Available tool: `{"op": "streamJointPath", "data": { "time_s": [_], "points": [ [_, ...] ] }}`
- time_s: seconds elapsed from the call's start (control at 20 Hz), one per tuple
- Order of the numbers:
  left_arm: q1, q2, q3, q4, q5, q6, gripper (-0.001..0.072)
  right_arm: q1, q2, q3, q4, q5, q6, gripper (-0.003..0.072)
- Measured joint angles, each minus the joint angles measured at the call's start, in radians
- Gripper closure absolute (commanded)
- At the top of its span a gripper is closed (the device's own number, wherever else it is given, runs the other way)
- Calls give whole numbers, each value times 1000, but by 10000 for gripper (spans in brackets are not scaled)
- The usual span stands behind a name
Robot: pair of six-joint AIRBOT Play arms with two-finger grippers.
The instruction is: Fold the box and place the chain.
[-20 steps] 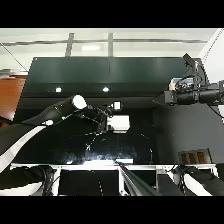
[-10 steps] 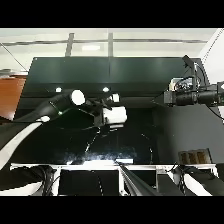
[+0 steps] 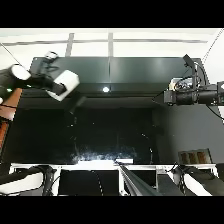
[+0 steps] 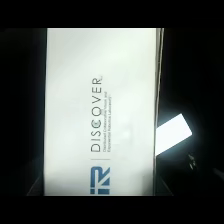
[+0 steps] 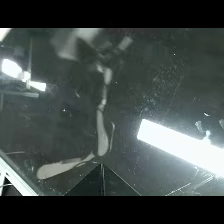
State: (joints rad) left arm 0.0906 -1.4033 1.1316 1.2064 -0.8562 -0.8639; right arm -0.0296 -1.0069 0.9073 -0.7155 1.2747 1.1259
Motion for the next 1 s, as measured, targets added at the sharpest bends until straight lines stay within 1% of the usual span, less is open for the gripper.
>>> {"op": "streamJointPath", "data": {
  "time_s": [0.1, 0.2, 0.3, 0.4, 0.5, 0.55, 0.6, 0.75, 0.85, 1.0],
  "points": [
    [108, -60, 72, 3, 29, -55, 401, 0, 0, 0, 0, -10, -1, 657],
    [182, -145, 168, 8, 47, -92, 401, 0, 0, 0, 0, -21, -3, 658],
    [219, -241, 271, 9, 48, -113, 401, 0, 0, 0, 0, -35, -4, 658],
    [232, -330, 360, 21, 51, -124, 393, 0, 0, 0, 0, -50, -3, 658],
    [233, -400, 426, 56, 46, -137, 392, 0, 0, 0, 0, -60, 2, 658],
    [233, -428, 448, 74, 47, -150, 302, 0, 0, 0, 1, -61, 7, 658],
    [233, -452, 466, 92, 42, -168, -5, 0, 0, 0, 1, -65, 12, 658],
    [230, -488, 501, 125, 29, -214, -11, 0, 0, 0, 1, -71, 19, 657],
    [227, -489, 548, 150, -7, -232, -11, 0, 0, 0, 2, -70, 20, 658],
    [223, -473, 675, 177, -160, -261, -10, 0, 0, 1, 3, -74, 22, 658]
  ]
}}
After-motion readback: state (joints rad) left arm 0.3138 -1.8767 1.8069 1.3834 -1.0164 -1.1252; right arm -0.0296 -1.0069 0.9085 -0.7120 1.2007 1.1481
